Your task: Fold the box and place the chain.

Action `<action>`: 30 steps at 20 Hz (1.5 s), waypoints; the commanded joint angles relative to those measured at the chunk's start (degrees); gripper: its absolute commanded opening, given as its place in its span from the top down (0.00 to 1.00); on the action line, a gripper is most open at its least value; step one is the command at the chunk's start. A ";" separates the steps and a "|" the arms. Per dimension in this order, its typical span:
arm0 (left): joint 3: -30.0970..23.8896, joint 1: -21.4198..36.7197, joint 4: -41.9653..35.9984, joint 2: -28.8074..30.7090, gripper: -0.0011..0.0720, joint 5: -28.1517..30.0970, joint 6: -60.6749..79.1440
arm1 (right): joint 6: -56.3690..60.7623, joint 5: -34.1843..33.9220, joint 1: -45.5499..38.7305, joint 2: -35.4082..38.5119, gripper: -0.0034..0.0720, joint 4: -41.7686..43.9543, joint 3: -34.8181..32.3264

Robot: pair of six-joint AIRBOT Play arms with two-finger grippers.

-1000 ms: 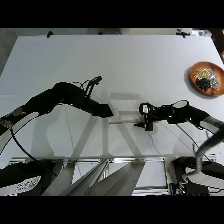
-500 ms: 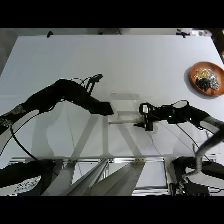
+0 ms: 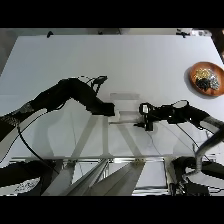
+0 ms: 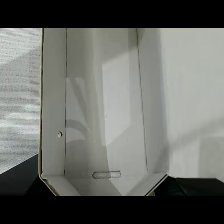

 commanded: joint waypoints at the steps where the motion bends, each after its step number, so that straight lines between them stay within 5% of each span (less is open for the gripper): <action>1: 3.61 -1.88 8.17 -0.61 0.33 2.32 -8.13 | 0.02 0.02 -0.02 0.02 0.40 0.00 -0.02; 9: 8.31 -6.78 8.61 -4.81 0.33 5.75 -17.92 | 0.02 0.02 -0.02 0.02 0.40 0.00 -0.02; 16: 8.46 -8.52 17.35 -4.83 0.33 5.75 -27.56 | 0.02 0.02 -0.02 0.02 0.40 0.00 -0.02; 27: 8.46 -11.63 17.51 -8.04 0.37 2.62 -34.99 | 0.02 0.02 -0.02 0.02 0.40 0.00 -0.02; 30: 8.46 -11.65 18.27 -8.04 0.45 0.90 -36.68 | 0.02 0.02 -0.02 0.02 0.40 0.00 -0.02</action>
